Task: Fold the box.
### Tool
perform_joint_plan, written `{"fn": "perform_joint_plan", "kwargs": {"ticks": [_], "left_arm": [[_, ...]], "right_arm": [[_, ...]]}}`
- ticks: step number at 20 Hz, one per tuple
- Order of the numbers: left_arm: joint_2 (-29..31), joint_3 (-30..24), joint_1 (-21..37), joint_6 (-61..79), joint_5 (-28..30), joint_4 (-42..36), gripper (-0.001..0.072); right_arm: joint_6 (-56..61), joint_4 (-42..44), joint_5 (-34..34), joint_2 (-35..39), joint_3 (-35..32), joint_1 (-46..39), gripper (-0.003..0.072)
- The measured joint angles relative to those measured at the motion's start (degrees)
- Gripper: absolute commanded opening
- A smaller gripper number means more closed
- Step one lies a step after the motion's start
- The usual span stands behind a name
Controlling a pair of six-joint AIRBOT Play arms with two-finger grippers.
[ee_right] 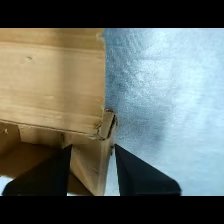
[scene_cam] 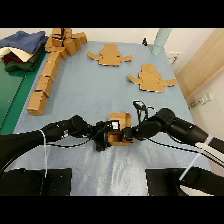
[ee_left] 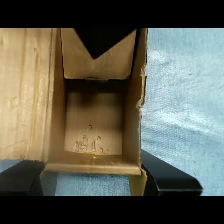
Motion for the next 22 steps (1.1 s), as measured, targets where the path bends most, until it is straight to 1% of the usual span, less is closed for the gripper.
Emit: {"fn": "perform_joint_plan", "kwargs": {"ticks": [4,5,6,9,10,11,12,13,15,19,20,21,22], "left_arm": [[0.0,0.0,0.0,0.0,0.0,0.0,0.035],[0.0,0.0,0.0,0.0,0.0,0.0,0.035],[0.0,0.0,0.0,0.0,0.0,0.0,0.0349],[0.0,0.0,0.0,0.0,0.0,0.0,0.035],[0.0,0.0,0.0,0.0,0.0,0.0,0.035],[0.0,0.0,0.0,0.0,0.0,0.0,0.035],[0.0,0.0,0.0,0.0,0.0,0.0,0.035],[0.0,0.0,0.0,0.0,0.0,0.0,0.035],[0.0,0.0,0.0,0.0,0.0,0.0,0.035],[0.0,0.0,0.0,0.0,0.0,0.0,0.035],[0.0,0.0,0.0,0.0,0.0,0.0,0.035],[0.0,0.0,0.0,0.0,0.0,0.0,0.035],[0.0,0.0,0.0,0.0,0.0,0.0,0.035]], "right_arm": [[7.6,-5.3,-4.8,-5.6,4.1,3.8,0.0405],[9.4,-6.6,-5.8,-6.8,5.0,4.5,0.0396],[10.8,-7.6,-6.6,-7.7,5.7,5.1,0.0355],[14.2,-9.5,-8.3,-9.6,7.0,6.0,0.0331],[14.9,-9.8,-8.6,-9.9,7.1,6.2,0.0227],[15.5,-10.0,-8.8,-10.1,7.3,6.3,0.0156],[16.0,-10.4,-9.3,-10.3,7.4,6.3,0.0068],[16.4,-10.6,-9.6,-10.5,7.5,6.4,0.0021],[16.8,-10.8,-9.8,-10.8,7.6,6.4,0.0005],[17.2,-11.0,-9.8,-11.3,7.7,6.5,0.0006],[17.2,-11.0,-9.8,-11.3,7.7,6.5,0.0181],[17.3,-11.0,-9.5,-11.4,7.6,6.5,0.0384],[17.3,-10.6,-8.9,-11.5,7.6,6.5,0.0388]]}}
